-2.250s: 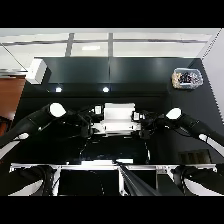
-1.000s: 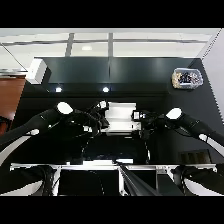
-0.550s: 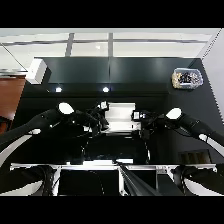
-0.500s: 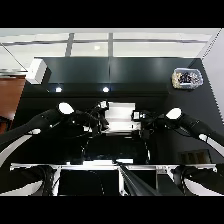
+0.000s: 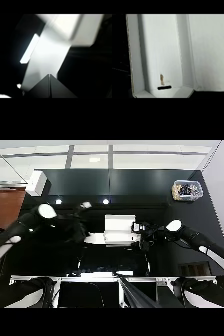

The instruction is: Fold the box and place the chain.

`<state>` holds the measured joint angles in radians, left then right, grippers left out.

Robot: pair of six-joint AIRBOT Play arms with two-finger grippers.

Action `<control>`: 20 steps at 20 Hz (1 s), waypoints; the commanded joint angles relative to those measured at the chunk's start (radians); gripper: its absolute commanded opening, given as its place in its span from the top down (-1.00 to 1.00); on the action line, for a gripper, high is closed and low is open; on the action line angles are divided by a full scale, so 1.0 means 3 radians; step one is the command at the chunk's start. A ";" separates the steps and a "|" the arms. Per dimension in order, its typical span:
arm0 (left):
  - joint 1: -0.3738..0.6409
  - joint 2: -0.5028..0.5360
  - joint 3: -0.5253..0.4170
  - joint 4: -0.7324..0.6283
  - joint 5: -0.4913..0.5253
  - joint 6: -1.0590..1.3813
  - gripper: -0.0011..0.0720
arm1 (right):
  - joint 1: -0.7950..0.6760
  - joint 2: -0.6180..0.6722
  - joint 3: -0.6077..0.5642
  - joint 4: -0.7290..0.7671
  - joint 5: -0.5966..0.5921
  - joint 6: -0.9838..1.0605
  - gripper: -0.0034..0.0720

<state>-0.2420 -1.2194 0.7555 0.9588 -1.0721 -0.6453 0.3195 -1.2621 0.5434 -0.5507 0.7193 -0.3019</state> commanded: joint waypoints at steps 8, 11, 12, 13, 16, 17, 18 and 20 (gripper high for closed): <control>0.1340 -0.0378 -0.0589 -0.0978 -0.0281 -0.1680 0.91 | 0.0001 -0.0003 -0.0001 -0.0003 0.0006 -0.0004 -0.31; 0.0936 -0.0631 -0.0585 -0.1200 -0.0268 -0.1459 0.91 | 0.0001 -0.0003 -0.0001 -0.0003 0.0006 -0.0004 -0.31; 0.0816 -0.0707 -0.0585 -0.1387 -0.0266 -0.1334 0.91 | 0.0001 -0.0003 -0.0001 -0.0003 0.0006 -0.0004 -0.31; 0.0726 -0.0757 -0.0585 -0.1570 -0.0271 -0.1186 0.91 | 0.0001 -0.0003 -0.0001 -0.0003 0.0006 -0.0004 -0.31; 0.0451 -0.0829 -0.0582 -0.1841 -0.0142 -0.1073 0.91 | 0.0001 -0.0003 -0.0001 -0.0003 0.0006 -0.0003 -0.31; 0.0373 -0.0837 -0.0581 -0.1839 -0.0083 -0.1064 0.91 | 0.0001 -0.0003 -0.0001 -0.0003 0.0006 -0.0004 -0.31; 0.0313 -0.0839 -0.0580 -0.1844 -0.0034 -0.0977 0.91 | 0.0001 -0.0003 -0.0001 -0.0003 0.0006 -0.0003 -0.31; 0.0266 -0.0839 -0.0579 -0.1883 -0.0047 -0.0806 0.91 | 0.0001 -0.0003 -0.0001 -0.0003 0.0006 -0.0003 -0.31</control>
<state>-0.1204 -1.4612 0.5819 0.4381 -1.1069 -0.9554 0.3195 -1.2621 0.5430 -0.5518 0.7208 -0.3031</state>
